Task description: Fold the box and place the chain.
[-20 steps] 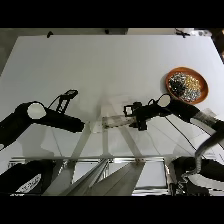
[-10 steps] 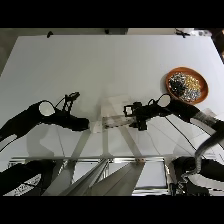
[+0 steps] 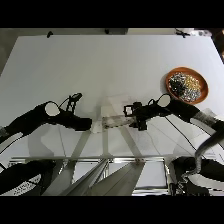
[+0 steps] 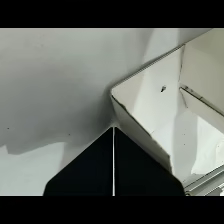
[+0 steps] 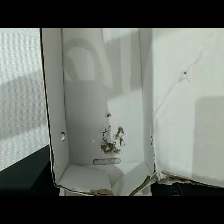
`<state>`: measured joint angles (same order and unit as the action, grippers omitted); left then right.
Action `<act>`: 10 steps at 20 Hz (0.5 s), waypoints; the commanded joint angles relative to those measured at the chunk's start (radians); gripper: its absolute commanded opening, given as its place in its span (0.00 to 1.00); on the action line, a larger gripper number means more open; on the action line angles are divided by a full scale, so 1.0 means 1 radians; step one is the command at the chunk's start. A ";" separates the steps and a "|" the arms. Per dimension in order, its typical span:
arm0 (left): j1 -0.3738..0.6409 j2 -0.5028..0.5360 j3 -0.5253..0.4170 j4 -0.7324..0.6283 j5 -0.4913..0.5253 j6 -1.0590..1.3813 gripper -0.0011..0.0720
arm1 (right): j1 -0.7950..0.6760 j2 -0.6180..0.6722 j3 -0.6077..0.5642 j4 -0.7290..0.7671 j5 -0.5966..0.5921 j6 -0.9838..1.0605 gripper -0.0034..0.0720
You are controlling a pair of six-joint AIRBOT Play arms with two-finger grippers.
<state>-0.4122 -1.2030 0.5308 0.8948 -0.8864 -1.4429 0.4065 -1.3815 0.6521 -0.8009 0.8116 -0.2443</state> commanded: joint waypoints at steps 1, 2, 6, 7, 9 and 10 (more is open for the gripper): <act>-0.016 -0.009 -0.001 -0.035 0.029 0.004 0.02 | 0.001 0.000 0.001 0.000 0.000 0.000 0.44; -0.016 -0.009 -0.001 -0.037 0.027 0.005 0.02 | 0.001 0.000 0.001 0.000 0.000 0.000 0.44; -0.015 0.027 -0.001 -0.061 0.027 0.034 0.02 | 0.001 0.000 0.001 0.000 0.000 0.000 0.44; -0.012 0.045 -0.001 -0.072 0.026 0.051 0.02 | 0.001 0.000 0.001 0.000 0.000 0.000 0.44; -0.010 0.068 -0.001 -0.079 0.026 0.056 0.02 | 0.001 0.000 0.001 0.000 0.000 0.000 0.44; -0.011 0.072 -0.001 -0.079 0.026 0.055 0.02 | 0.001 0.000 0.001 0.000 0.000 0.000 0.44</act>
